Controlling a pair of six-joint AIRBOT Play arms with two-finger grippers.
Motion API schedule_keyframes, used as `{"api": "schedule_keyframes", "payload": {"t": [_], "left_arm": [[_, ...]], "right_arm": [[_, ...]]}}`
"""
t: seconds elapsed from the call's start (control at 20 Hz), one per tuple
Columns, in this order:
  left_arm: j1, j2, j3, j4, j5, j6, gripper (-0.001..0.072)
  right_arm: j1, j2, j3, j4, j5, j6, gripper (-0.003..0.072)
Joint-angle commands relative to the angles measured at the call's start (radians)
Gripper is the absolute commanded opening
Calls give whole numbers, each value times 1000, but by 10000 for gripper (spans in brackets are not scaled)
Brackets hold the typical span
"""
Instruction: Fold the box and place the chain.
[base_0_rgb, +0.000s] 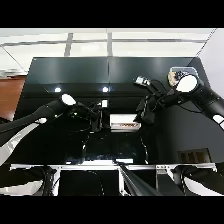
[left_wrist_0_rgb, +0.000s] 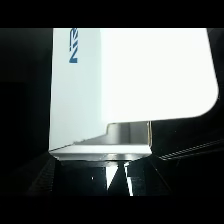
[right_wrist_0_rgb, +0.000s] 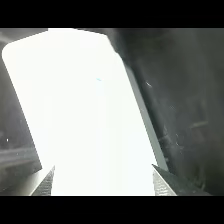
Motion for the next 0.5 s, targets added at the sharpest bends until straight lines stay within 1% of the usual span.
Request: {"api": "schedule_keyframes", "payload": {"t": [0.0,0.2,0.45], "left_arm": [[-1,-1,1,0,0,0,225],[-1,-1,1,0,1,0,226],[-1,-1,1,0,1,0,227]], "right_arm": [[28,-8,1,8,-6,-101,706],[28,-20,0,2,-66,-115,706],[28,-53,0,-7,-75,-142,706]]}}
